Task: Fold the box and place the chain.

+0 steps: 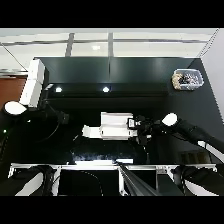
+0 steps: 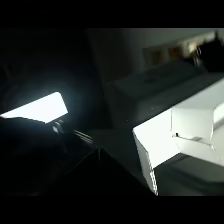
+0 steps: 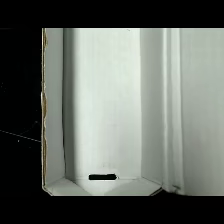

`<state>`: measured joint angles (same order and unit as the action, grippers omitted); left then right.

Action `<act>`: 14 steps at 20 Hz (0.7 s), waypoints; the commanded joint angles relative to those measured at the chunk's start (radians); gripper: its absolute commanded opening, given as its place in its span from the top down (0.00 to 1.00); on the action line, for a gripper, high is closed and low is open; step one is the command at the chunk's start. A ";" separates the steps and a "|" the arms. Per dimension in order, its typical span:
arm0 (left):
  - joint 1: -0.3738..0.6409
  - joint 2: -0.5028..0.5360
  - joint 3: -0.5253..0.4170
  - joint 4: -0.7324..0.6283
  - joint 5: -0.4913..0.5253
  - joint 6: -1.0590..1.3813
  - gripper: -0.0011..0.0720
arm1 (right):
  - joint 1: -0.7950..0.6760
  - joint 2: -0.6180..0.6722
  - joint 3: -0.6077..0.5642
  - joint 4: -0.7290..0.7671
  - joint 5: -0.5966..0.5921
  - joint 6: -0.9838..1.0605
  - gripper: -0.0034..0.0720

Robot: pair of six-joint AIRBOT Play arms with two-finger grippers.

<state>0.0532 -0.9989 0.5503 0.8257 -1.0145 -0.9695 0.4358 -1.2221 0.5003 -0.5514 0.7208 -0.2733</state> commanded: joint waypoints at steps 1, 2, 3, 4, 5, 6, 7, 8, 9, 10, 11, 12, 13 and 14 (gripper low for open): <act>0.080 -0.010 -0.080 -0.023 -0.067 -0.253 0.95 | 0.000 0.000 0.000 0.000 0.000 0.000 0.54; 0.070 -0.033 -0.109 -0.034 -0.084 -0.256 0.95 | 0.000 0.000 0.000 0.000 0.000 0.000 0.54; 0.053 -0.072 -0.133 -0.043 -0.108 -0.257 0.95 | 0.000 0.000 0.000 0.000 0.000 0.000 0.54; 0.031 -0.114 -0.148 -0.061 -0.116 -0.257 0.95 | 0.000 0.000 0.000 0.000 0.000 0.000 0.54; 0.002 -0.157 -0.154 -0.087 -0.114 -0.242 0.95 | 0.000 0.000 0.000 0.000 0.000 0.000 0.54; -0.030 -0.188 -0.154 -0.124 -0.101 -0.218 0.95 | 0.000 0.000 0.000 0.000 0.000 0.000 0.54; -0.066 -0.211 -0.154 -0.170 -0.064 -0.207 0.95 | 0.000 0.000 0.000 0.000 0.000 0.000 0.54; -0.097 -0.224 -0.154 -0.211 -0.025 -0.204 0.95 | 0.000 0.000 0.000 0.000 0.000 0.000 0.54; -0.130 -0.233 -0.153 -0.255 0.014 -0.201 0.95 | 0.000 0.000 0.000 0.000 0.000 0.000 0.54; -0.166 -0.238 -0.151 -0.296 0.031 -0.174 0.95 | 0.000 0.000 0.000 0.000 0.000 0.000 0.54; -0.196 -0.240 -0.147 -0.322 0.039 -0.152 0.95 | 0.000 0.000 0.000 0.000 0.000 0.000 0.54; -0.227 -0.241 -0.141 -0.321 0.043 -0.152 0.95 | 0.000 0.000 0.000 0.000 0.000 0.000 0.54; -0.249 -0.241 -0.136 -0.318 0.047 -0.152 0.95 | 0.000 0.000 0.000 0.000 0.000 0.000 0.54; -0.264 -0.241 -0.132 -0.317 0.052 -0.152 0.95 | 0.000 0.000 0.000 0.000 0.000 0.000 0.54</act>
